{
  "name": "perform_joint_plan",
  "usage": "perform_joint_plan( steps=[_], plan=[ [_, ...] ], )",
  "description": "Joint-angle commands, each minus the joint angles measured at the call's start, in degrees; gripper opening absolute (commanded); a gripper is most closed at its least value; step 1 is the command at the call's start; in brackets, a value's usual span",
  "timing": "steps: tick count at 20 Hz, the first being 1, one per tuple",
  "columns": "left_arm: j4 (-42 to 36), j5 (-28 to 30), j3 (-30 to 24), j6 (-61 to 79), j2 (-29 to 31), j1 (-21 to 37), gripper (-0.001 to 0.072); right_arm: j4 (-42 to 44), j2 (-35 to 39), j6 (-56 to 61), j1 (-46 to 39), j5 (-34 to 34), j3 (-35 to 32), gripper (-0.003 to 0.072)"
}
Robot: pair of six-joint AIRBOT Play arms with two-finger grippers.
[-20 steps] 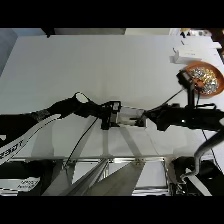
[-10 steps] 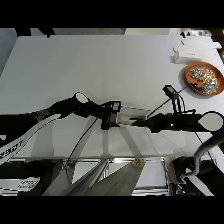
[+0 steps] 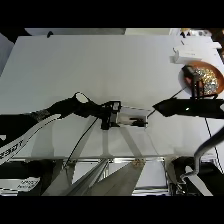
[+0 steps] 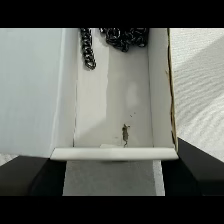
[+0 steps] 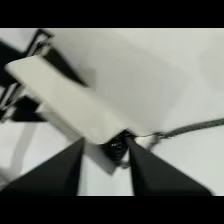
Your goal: Fold the box and place the chain.
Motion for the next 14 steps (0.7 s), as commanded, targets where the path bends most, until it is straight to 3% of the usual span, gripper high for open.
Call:
perform_joint_plan(
  steps=[1, 6, 9, 14],
  plan=[
    [0.02, 0.02, 0.02, 0.0, 0.02, 0.02, 0.0363, -12.57, -3.26, 8.96, -2.93, -2.43, 1.75, 0.0414],
    [0.02, 0.02, 0.02, 0.02, 0.02, 0.02, 0.0363, -14.82, -14.03, 10.69, 0.96, -5.9, -1.2, 0.0401],
    [0.02, 0.02, 0.02, 0.02, 0.02, 0.02, 0.0363, -15.72, -19.98, 11.91, 6.62, -10.38, -1.2, 0.0315],
    [0.02, 0.02, 0.02, 0.02, 0.02, 0.02, 0.0363, -19.02, -26.51, 16.24, 9.07, -12.15, -1.2, 0.0314]
  ],
)
